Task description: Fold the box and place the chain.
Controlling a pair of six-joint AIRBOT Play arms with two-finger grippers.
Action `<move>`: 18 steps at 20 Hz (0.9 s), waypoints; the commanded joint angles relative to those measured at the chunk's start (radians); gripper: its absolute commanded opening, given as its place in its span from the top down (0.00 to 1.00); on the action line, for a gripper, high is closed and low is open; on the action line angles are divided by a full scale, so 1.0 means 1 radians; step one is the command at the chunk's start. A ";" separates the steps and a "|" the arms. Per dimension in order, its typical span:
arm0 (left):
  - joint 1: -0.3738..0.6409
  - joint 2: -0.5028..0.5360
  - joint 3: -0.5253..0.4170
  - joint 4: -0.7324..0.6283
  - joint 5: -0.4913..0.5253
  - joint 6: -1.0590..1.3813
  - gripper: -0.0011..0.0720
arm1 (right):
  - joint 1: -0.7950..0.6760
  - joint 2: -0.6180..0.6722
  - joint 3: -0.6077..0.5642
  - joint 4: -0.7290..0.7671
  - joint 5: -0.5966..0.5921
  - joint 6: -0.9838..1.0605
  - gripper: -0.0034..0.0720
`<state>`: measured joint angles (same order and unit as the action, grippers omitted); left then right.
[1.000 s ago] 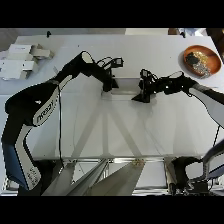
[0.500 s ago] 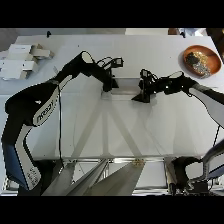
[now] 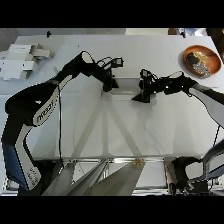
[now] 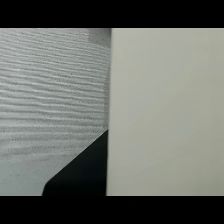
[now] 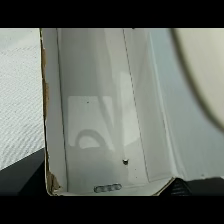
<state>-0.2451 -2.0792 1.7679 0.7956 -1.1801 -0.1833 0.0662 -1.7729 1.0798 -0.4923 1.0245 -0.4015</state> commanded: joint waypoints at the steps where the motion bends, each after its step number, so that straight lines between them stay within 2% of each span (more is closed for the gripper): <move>1: 0.000 0.000 0.000 -0.002 0.001 0.000 0.95 | 0.001 0.001 0.001 0.000 0.000 0.000 0.16; 7: 0.000 0.000 0.000 -0.002 -0.001 0.000 0.95 | 0.001 0.001 0.001 0.000 0.000 0.000 0.16; 9: 0.000 0.000 0.000 -0.002 -0.002 0.000 0.92 | 0.001 0.001 0.001 0.000 0.000 0.000 0.16; 16: 0.000 0.001 0.000 -0.002 0.003 0.000 0.94 | 0.001 0.001 0.001 0.000 0.001 0.000 0.16; 17: 0.000 0.001 0.000 -0.002 0.002 0.000 0.93 | 0.001 0.001 0.001 0.000 0.001 0.000 0.16; 18: 0.000 0.001 0.000 -0.002 0.002 0.001 0.87 | 0.001 0.001 0.001 0.000 0.001 0.000 0.16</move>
<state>-0.2451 -2.0792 1.7672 0.7921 -1.1751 -0.1833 0.0666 -1.7729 1.0801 -0.4923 1.0241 -0.4011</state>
